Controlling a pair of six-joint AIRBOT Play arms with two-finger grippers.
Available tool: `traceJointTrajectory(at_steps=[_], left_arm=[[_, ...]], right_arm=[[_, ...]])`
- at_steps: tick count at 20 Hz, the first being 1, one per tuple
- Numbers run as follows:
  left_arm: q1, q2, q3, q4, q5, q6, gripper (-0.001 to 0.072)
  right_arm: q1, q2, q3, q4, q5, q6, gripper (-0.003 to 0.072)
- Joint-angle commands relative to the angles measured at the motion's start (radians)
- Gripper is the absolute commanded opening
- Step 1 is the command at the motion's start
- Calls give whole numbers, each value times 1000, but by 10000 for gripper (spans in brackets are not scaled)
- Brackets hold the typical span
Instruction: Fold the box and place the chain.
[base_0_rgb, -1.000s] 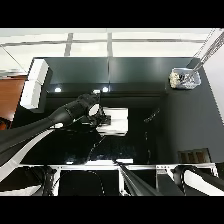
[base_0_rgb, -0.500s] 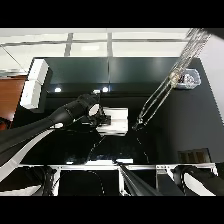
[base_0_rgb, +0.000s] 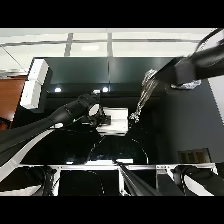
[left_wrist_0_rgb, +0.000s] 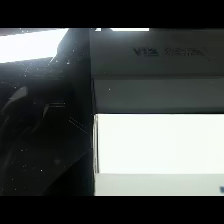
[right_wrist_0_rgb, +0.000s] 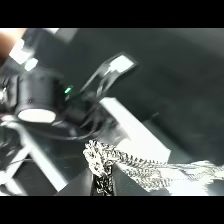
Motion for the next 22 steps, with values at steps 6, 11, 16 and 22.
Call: traceJointTrajectory(at_steps=[6, 11, 16, 22], left_arm=[[0, 0, 0, 0, 0, 0, 29], [0, 0, 0, 0, 0, 0, 29], [0, 0, 0, 0, 0, 0, 29], [0, 0, 0, 0, -1, 0, 29]], right_arm=[[146, -43, -280, 179, -240, -93, 7], [196, -80, -475, 150, -328, -99, 8], [251, -125, -656, 150, -542, -88, 10], [206, -139, -663, 143, -463, -89, 338]])
